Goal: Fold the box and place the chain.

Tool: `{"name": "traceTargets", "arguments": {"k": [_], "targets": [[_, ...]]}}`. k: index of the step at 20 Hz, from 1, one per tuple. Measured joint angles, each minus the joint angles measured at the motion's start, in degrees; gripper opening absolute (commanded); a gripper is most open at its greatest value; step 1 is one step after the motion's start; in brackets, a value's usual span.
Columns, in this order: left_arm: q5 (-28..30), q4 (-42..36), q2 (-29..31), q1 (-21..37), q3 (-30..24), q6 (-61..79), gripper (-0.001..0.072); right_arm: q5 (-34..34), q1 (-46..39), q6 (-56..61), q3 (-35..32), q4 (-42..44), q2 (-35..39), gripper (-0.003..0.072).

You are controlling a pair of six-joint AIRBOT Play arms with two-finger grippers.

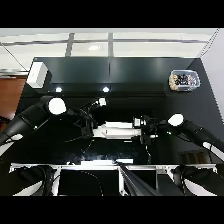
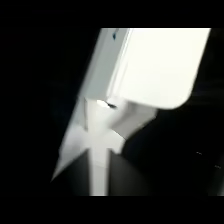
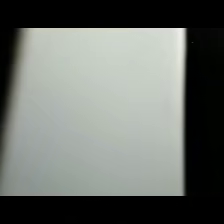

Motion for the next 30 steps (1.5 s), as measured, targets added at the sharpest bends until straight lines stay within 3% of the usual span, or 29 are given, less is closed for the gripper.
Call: {"name": "traceTargets", "arguments": {"k": [2,4,8,11,16,21,27,30], "targets": [[-3.3,-3.2,0.0,-0.1,-0.5,-3.9,0.0024,0.0,0.0,0.0,0.0,0.0,0.0,0.0431],[-1.9,-10.1,-0.3,-0.3,-1.4,-6.0,0.0023,0.0,0.0,0.0,0.0,0.0,0.0,0.0431],[13.0,-21.1,-1.3,-0.3,-2.2,-8.2,0.0023,0.0,0.0,0.0,0.0,0.0,0.0,0.0431],[21.8,-24.1,-4.1,-0.4,-2.1,-8.5,0.0022,0.0,0.0,0.0,0.0,0.0,0.0,0.0431],[23.8,-19.9,-10.5,-1.6,-0.8,-8.8,0.0022,0.0,0.0,0.0,0.0,0.0,0.0,0.0431],[21.6,-16.0,-13.2,-2.2,-0.3,-9.2,0.0022,0.0,0.0,0.0,0.0,0.0,0.0,0.0431],[24.0,-6.2,-6.4,-1.8,2.2,-9.1,0.0023,0.0,0.0,0.0,0.0,-0.1,0.0,0.0431],[20.5,0.3,-1.5,0.6,2.5,-9.1,0.0025,0.0,0.0,0.0,0.0,0.0,0.0,0.0431]]}}
